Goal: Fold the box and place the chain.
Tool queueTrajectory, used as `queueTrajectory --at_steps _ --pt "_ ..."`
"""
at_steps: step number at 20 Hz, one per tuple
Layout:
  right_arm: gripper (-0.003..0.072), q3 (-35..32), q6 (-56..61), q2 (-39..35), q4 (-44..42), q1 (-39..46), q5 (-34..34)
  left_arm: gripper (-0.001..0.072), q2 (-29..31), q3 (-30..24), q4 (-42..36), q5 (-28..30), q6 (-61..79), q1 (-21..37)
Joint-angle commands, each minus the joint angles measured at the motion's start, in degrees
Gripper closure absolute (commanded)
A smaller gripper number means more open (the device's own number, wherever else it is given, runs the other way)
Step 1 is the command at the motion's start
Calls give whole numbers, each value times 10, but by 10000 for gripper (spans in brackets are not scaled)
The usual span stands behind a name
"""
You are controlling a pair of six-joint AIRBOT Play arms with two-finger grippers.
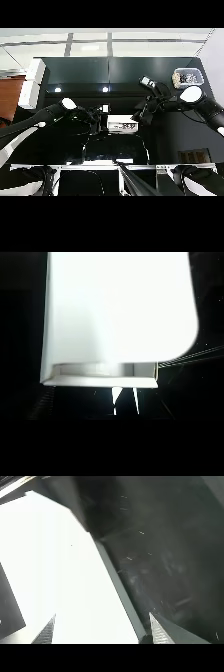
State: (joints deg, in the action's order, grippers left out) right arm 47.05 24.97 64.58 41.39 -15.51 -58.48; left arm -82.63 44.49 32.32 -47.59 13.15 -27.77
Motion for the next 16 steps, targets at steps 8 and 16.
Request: queueTrajectory --at_steps 8,16 --pt "15 -4 -83 27 5 -32 4 357 0 0 0 -7 0 0" --pt "260 -5 -90 28 16 -53 11 357 0 0 0 -7 0 0"
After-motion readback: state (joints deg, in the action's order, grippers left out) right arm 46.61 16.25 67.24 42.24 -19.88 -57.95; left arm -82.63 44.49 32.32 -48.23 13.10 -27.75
